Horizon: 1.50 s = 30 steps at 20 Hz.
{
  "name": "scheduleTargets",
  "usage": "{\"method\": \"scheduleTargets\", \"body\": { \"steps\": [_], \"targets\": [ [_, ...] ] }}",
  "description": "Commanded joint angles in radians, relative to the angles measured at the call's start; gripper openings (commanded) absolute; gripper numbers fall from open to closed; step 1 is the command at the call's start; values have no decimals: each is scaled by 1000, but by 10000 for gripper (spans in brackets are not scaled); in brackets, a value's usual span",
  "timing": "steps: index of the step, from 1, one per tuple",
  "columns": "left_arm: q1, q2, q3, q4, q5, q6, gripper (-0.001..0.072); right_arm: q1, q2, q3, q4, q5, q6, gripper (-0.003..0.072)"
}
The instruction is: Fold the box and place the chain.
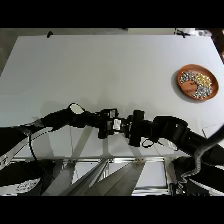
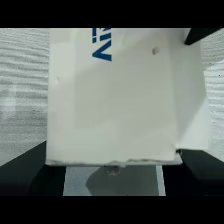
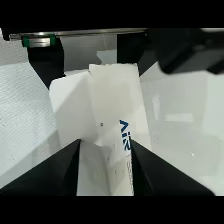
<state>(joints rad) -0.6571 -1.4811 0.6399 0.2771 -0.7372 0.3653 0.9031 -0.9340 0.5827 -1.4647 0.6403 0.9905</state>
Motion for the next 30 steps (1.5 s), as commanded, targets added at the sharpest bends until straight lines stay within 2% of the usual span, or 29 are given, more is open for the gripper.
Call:
{"method": "scheduleTargets", "body": {
  "steps": [1,4,6,7,20,25,30],
  "targets": [
    [1,1,0,0,0,0,346,1,-1,1,-6,6,0,273],
    [1,1,0,0,0,0,346,1,-1,1,-26,6,0,267],
    [1,1,0,0,0,0,346,0,-1,1,-44,3,4,141],
    [1,1,0,0,0,0,346,0,-1,1,-46,2,5,111],
    [1,1,0,0,0,0,346,0,3,3,-58,-36,9,111],
    [1,1,0,0,0,0,346,1,-8,3,-45,45,35,111],
    [1,1,0,0,0,0,346,8,-22,3,-46,55,34,111]
  ]
}}
